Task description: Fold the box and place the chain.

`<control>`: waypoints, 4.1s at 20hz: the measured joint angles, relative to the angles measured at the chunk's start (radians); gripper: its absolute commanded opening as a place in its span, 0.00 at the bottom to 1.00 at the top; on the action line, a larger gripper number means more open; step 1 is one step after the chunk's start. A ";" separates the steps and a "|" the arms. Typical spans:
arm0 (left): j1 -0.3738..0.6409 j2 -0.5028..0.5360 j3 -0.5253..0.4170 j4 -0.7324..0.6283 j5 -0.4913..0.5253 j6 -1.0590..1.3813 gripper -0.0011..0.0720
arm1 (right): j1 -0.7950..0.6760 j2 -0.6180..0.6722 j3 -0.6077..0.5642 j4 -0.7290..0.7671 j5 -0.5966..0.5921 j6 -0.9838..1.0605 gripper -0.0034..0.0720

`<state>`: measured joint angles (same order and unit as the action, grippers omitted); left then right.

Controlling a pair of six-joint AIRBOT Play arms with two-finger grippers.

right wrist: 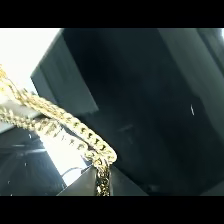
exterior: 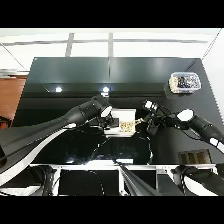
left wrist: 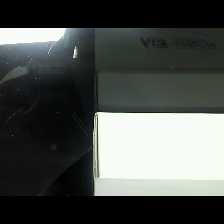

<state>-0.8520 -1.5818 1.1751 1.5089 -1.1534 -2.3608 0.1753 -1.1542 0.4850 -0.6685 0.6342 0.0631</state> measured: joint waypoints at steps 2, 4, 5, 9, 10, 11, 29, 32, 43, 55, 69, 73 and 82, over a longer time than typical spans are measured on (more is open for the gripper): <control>0.000 0.000 0.000 0.000 0.000 0.000 0.06 | -0.005 0.056 0.003 -0.020 0.019 0.104 0.07; 0.000 0.000 0.000 0.000 0.000 0.000 0.06 | -0.022 0.137 0.021 -0.039 0.087 0.217 0.07; 0.000 0.000 0.000 0.000 0.000 0.000 0.06 | -0.032 0.175 0.037 -0.043 0.130 0.270 0.07; 0.000 0.000 0.000 0.000 0.000 0.000 0.06 | -0.059 0.285 0.089 0.108 0.354 0.468 0.07; 0.000 0.000 0.000 0.000 0.000 0.000 0.06 | -0.058 0.298 0.095 0.183 0.392 0.497 0.07; 0.000 0.000 0.000 0.000 0.000 0.000 0.06 | -0.051 0.306 0.100 0.243 0.408 0.518 0.07; 0.000 0.000 0.000 -0.003 -0.001 0.000 0.06 | -0.242 0.303 0.144 -0.071 0.468 0.821 0.49; 0.000 0.000 0.001 -0.002 0.005 -0.004 0.06 | -0.277 0.307 0.145 -0.100 0.484 0.829 0.49; -0.005 0.027 0.047 -0.009 0.035 -0.018 0.74 | -0.299 0.309 0.145 -0.128 0.506 0.838 0.49; 0.202 0.556 -0.211 0.115 0.014 0.556 0.73 | -0.299 0.309 0.145 -0.130 0.489 0.838 0.49; 0.405 0.380 -0.504 -0.657 0.210 2.084 1.00 | -0.299 0.309 0.145 -0.129 0.484 0.847 0.49; 0.423 0.267 -0.460 -0.748 0.229 2.319 1.00 | -0.299 0.309 0.145 -0.130 0.483 0.850 0.49; 0.397 0.143 -0.404 -0.854 0.280 2.453 1.00 | -0.299 0.309 0.145 -0.130 0.483 0.850 0.49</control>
<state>-0.4553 -1.4391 0.7712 0.6552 -0.8730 0.0917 -0.1242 -0.8455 0.6296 -0.7982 1.1175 0.9134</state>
